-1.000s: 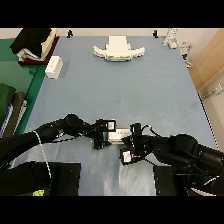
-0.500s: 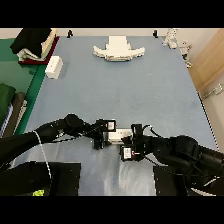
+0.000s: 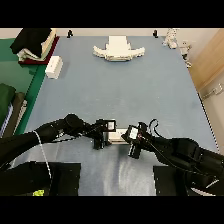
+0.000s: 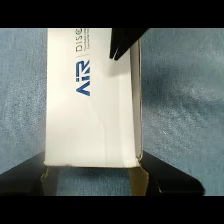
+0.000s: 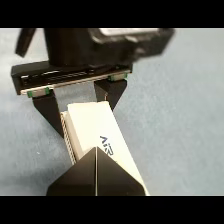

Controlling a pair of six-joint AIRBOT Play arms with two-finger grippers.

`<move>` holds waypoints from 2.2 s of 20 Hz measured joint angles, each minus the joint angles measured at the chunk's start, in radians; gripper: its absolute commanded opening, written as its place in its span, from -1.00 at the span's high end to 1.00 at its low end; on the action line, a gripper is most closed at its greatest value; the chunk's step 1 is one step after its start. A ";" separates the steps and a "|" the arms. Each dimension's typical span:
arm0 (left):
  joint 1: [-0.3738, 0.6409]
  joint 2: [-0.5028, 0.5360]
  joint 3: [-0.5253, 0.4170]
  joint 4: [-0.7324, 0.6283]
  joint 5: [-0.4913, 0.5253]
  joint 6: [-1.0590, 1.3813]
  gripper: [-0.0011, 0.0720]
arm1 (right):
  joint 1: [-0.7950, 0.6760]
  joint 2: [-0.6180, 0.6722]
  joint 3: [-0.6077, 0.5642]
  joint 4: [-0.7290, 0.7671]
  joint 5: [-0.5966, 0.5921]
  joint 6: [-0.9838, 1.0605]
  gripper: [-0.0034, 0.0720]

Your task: Fold the box.

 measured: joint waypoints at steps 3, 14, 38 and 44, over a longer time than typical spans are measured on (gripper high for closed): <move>0.000 0.000 0.000 0.000 0.000 0.000 -0.29 | -0.002 -0.008 -0.056 0.002 0.103 0.130 0.90; 0.000 0.000 0.000 0.000 0.000 0.000 -0.29 | -0.002 -0.043 -0.150 0.043 0.253 0.289 0.90; 0.000 0.000 0.000 0.000 0.000 0.000 -0.29 | -0.002 0.051 -0.161 0.054 0.321 0.285 0.90; 0.000 0.000 0.000 0.000 0.000 0.000 -0.29 | -0.103 0.052 0.002 -0.040 0.105 0.232 0.90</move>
